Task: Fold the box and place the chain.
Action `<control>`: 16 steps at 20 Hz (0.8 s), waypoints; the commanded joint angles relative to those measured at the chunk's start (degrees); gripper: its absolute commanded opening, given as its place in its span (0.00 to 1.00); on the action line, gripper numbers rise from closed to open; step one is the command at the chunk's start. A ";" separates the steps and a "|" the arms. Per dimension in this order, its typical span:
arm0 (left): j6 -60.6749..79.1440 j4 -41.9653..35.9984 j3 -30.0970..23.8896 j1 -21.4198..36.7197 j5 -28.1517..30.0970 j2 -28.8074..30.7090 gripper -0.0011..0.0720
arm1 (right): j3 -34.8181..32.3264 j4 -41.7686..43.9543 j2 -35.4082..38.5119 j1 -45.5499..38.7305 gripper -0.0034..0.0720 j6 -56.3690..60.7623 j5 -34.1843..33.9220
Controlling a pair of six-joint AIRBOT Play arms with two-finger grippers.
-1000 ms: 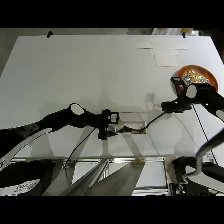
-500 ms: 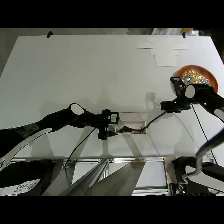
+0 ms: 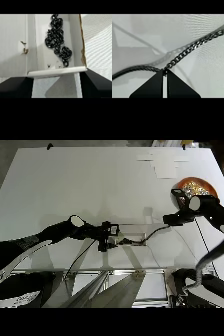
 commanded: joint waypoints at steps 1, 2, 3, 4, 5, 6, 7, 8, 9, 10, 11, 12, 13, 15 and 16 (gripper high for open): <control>0.00 0.02 0.04 0.00 0.00 0.02 0.30 | 0.00 6.43 9.22 1.57 0.07 -3.17 3.93; 0.00 0.02 0.04 0.00 0.02 0.02 0.30 | 0.00 10.23 12.33 2.64 0.07 -4.42 4.66; 0.00 0.02 0.04 0.00 0.02 0.02 0.30 | 0.00 14.03 15.34 3.87 0.07 -5.01 5.29; 0.00 0.02 0.04 0.00 0.02 0.02 0.30 | 0.00 17.64 18.47 5.40 0.07 -5.18 5.68; 0.00 0.02 0.04 0.00 0.02 0.02 0.30 | 0.00 20.22 21.11 6.91 0.07 -5.14 5.88; -0.02 0.02 0.04 0.00 0.00 0.04 0.30 | 0.00 22.77 23.56 8.52 0.07 -4.79 5.99; 0.00 0.02 0.04 0.00 0.02 0.02 0.30 | 0.00 25.27 25.51 10.03 0.07 -4.15 5.92; 0.00 0.02 0.04 0.00 0.02 0.02 0.30 | 0.00 27.56 26.97 11.30 0.07 -4.17 5.90; 0.00 0.02 0.04 0.00 0.02 0.02 0.30 | 0.00 29.59 27.96 12.55 0.07 -4.17 5.88; 0.00 0.02 0.04 0.00 0.02 0.02 0.30 | 0.00 31.32 28.70 13.81 0.07 -4.20 5.86; 0.00 0.02 0.04 0.00 0.02 0.02 0.30 | 0.00 32.54 28.98 14.97 0.07 -4.20 5.84; 0.00 0.02 0.04 0.00 0.02 0.02 0.30 | 0.00 33.70 29.07 16.24 0.07 -4.20 5.73; 0.00 0.02 0.04 0.00 0.02 0.02 0.30 | 0.00 34.53 29.07 17.40 0.07 -4.20 5.42; 0.00 0.02 0.04 0.00 0.00 0.02 0.30 | 0.00 35.63 29.07 19.96 0.07 -4.20 4.55; 0.00 0.02 0.04 0.00 0.02 0.02 0.30 | 0.00 35.89 29.07 21.16 0.07 -4.17 3.82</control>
